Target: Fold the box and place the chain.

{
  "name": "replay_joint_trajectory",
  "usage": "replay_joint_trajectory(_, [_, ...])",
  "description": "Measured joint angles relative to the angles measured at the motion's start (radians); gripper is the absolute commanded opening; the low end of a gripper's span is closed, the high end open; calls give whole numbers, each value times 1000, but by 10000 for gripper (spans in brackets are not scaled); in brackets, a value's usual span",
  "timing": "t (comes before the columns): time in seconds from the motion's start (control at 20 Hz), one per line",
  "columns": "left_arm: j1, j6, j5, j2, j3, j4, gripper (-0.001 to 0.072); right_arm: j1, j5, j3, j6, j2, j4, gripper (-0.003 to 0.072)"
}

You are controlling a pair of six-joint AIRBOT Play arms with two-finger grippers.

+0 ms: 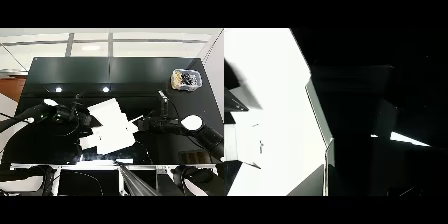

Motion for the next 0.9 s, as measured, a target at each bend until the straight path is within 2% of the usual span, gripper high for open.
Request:
replay_joint_trajectory(0.7, [0, 22, -46, -1, 9, 51, 215, 0, 7, 0, 0, 0, 3, 26])
replay_joint_trajectory(0.85, [21, 45, -62, -1, 9, 45, 196, 0, 7, 0, 0, 0, 3, 26])
replay_joint_trajectory(0.9, [28, 62, -72, -1, 9, 36, 165, 0, 7, 0, 0, 0, 4, 26])
